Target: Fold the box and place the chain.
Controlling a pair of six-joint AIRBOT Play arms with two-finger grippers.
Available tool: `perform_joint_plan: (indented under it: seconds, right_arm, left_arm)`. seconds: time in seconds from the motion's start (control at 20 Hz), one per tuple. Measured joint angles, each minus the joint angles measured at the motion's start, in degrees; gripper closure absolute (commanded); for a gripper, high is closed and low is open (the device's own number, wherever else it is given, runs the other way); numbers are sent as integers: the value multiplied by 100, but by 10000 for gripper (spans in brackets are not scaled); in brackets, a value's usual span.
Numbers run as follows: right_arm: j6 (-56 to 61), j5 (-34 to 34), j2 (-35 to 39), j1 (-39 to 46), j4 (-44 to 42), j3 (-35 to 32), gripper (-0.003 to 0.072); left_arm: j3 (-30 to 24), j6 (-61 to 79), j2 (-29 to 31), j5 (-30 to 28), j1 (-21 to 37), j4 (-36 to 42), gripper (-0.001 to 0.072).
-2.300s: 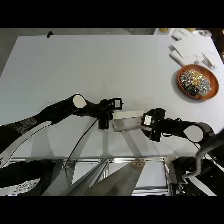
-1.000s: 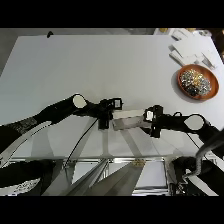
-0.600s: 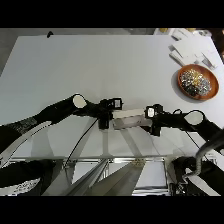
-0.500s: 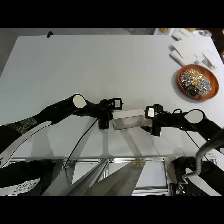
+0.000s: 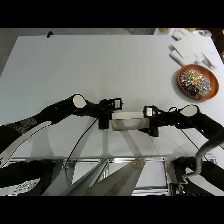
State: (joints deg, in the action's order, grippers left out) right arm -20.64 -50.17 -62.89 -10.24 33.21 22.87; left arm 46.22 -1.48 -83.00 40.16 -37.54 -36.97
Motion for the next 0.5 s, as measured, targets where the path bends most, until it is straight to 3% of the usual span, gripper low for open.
perform_joint_plan:
  seconds: [0.25, 0.3, 0.35, 0.5]
  right_arm:
    - [-42, -203, -149, 0, -26, 9, 56]
    - [-44, -201, -210, -2, -26, 9, 137]
    - [-44, -177, -271, 0, -35, 9, 158]
    - [-46, -142, -439, 0, -44, 11, 157]
  left_arm:
    - [0, 15, 0, 7, 0, 4, 697]
    - [0, 13, 0, 4, 0, 4, 697]
    - [0, 13, 0, 2, -2, 4, 697]
    - [0, 2, 0, -2, -2, 7, 697]
